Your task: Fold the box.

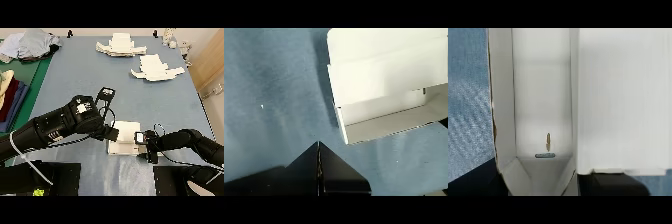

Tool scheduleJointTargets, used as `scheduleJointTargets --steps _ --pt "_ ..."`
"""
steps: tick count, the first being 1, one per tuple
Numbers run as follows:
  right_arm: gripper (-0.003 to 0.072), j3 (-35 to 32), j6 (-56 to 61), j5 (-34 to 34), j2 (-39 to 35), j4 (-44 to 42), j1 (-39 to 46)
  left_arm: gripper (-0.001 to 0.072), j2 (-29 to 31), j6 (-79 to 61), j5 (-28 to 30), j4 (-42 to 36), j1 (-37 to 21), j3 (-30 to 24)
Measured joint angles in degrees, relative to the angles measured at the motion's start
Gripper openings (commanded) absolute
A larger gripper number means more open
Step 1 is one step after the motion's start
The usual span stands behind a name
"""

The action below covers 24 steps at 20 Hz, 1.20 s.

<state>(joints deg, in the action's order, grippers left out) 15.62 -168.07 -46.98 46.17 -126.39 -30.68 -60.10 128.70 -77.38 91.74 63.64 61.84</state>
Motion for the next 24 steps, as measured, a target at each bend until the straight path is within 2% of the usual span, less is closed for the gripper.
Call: scheduleJointTargets --steps 4,6,7,8,11,14,19,24 --pt "0.0521 0.0 0.0 0.0 0.0 0.0 0.0 0.0010 2.5 -15.5 3.2 -2.6 -4.6 -2.0" --pt "0.0521 0.0 0.0 0.0 0.0 0.0 0.0 0.0015 5.3 -31.4 5.8 -8.5 -8.9 -5.5" --pt "0.0521 0.0 0.0 0.0 0.0 0.0 0.0 0.0267 6.9 -41.7 7.6 -12.5 -11.5 -7.9" --pt "0.0521 0.0 0.0 0.0 0.0 0.0 0.0 0.0678 8.5 -51.8 9.0 -16.5 -14.2 -10.6" --pt "0.0522 0.0 0.0 0.0 0.0 0.0 0.0 0.0687 11.6 -77.6 15.2 -26.0 -21.9 -19.8" --pt "0.0521 0.0 0.0 0.0 0.0 0.0 0.0 0.0687 12.7 -95.4 21.3 -32.0 -26.2 -28.4" --pt "0.0521 0.0 0.0 0.0 0.0 0.0 0.0 0.0688 12.8 -119.6 32.9 -47.2 -25.8 -38.8" --pt "0.0522 0.0 0.0 0.0 0.0 0.0 0.0 0.0688 9.3 -130.6 40.3 -57.2 -24.1 -41.9"
